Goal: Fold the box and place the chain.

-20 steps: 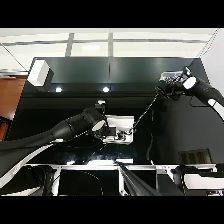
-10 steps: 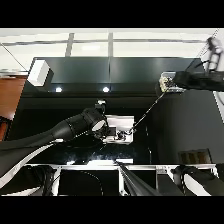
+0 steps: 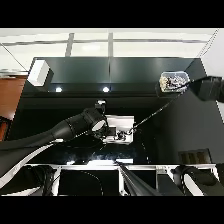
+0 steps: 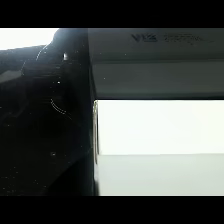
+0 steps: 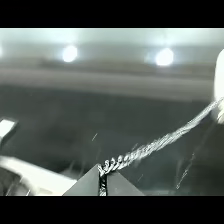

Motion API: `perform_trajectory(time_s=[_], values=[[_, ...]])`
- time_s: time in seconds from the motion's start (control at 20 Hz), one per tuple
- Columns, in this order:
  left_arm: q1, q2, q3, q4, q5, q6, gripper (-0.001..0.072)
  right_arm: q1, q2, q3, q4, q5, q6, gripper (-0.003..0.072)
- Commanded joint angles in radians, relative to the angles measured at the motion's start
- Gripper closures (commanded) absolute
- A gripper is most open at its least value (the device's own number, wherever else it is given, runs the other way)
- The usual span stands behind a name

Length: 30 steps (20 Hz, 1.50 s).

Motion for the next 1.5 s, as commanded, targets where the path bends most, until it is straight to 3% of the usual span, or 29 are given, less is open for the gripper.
perform_trajectory(time_s=[0.0, 0.15, 0.4, 0.85, 1.1, 1.15, 1.2, 1.25, 1.45], values=[[0.0, 0.0, 0.0, 0.0, 0.0, 0.0, 0.0677, 0.044, 0.03, -0.043, 0.114, 0.151, -0.006, 0.0677], [0.0, 0.0, 0.0, 0.0, 0.0, 0.0, 0.0677, 0.16, 0.03, -0.197, 0.182, 0.14, 0.002, 0.0677], [0.0, 0.0, 0.0, 0.0, 0.0, 0.0, 0.0677, 0.354, 0.005, -0.432, 0.336, -0.156, 0.013, 0.0677], [0.0, 0.0, 0.0, 0.0, 0.0, 0.0, 0.0677, 0.485, -0.209, -0.457, 0.367, -0.405, 0.013, 0.0676], [0.0, 0.0, 0.0, 0.0, 0.0, 0.0, 0.0677, 0.485, -0.238, -0.457, 0.352, -0.404, 0.013, 0.0672], [0.0, 0.0, 0.0, 0.0, 0.0, 0.0, 0.0677, 0.485, -0.238, -0.457, 0.352, -0.399, 0.013, 0.0621], [0.0, 0.0, 0.0, 0.0, 0.0, 0.0, 0.0677, 0.481, -0.238, -0.456, 0.352, -0.394, 0.013, 0.036], [0.0, 0.0, 0.0, 0.0, 0.0, 0.0, 0.0677, 0.464, -0.238, -0.454, 0.351, -0.376, 0.012, 0.0298], [0.0, 0.0, 0.0, 0.0, 0.0, 0.0, 0.0677, 0.227, -0.215, -0.414, 0.239, -0.245, -0.028, 0.0298]])
